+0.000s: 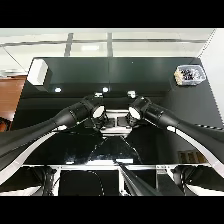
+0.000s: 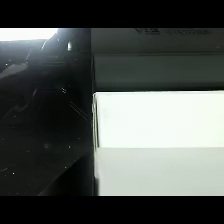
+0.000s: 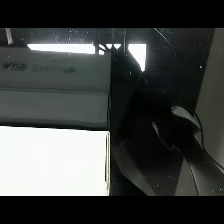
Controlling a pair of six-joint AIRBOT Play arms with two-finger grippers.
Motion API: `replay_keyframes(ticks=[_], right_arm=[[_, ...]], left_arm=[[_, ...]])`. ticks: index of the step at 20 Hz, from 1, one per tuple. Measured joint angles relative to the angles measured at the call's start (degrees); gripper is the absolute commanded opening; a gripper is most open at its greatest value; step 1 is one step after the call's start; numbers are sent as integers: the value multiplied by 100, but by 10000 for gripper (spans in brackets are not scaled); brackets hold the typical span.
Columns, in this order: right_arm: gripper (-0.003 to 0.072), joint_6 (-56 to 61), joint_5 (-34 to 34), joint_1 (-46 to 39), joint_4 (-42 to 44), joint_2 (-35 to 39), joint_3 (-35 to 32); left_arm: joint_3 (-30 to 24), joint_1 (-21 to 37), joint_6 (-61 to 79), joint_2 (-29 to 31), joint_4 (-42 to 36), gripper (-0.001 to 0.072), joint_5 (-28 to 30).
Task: Fold the box and place the chain.
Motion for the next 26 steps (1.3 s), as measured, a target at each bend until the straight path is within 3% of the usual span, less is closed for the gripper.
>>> replay_keyframes(ticks=[1,8,11,13,14,15,16,19,21,23,26], right_arm=[[274,-20,63,0,-4,24,9],[271,-793,898,-107,-144,866,498],[272,-1056,1196,-575,-1300,1438,662],[274,-1123,1029,-1110,-2142,1604,680],[318,-1147,721,-1491,-2433,1644,669],[628,-1165,341,-1917,-2612,1637,649],[684,-1182,-31,-2330,-2680,1567,638],[683,-1368,-1023,-3569,-2186,988,831],[683,-1552,-1320,-4236,-1668,280,1432],[682,-1648,-1239,-4690,-1370,-533,2330],[682,-1731,-601,-5160,-1126,-1919,4015]], left_arm=[[0,0,15,2,17,26,-26],[0,0,13,2,24,26,-31],[0,0,11,2,11,26,4],[0,0,9,2,11,26,2],[0,0,9,2,9,26,4],[0,0,9,0,9,26,4],[0,0,7,2,9,26,2],[0,0,2,2,11,26,9],[0,0,2,2,11,26,44],[0,0,4,0,11,26,48],[0,0,4,2,11,26,57]])
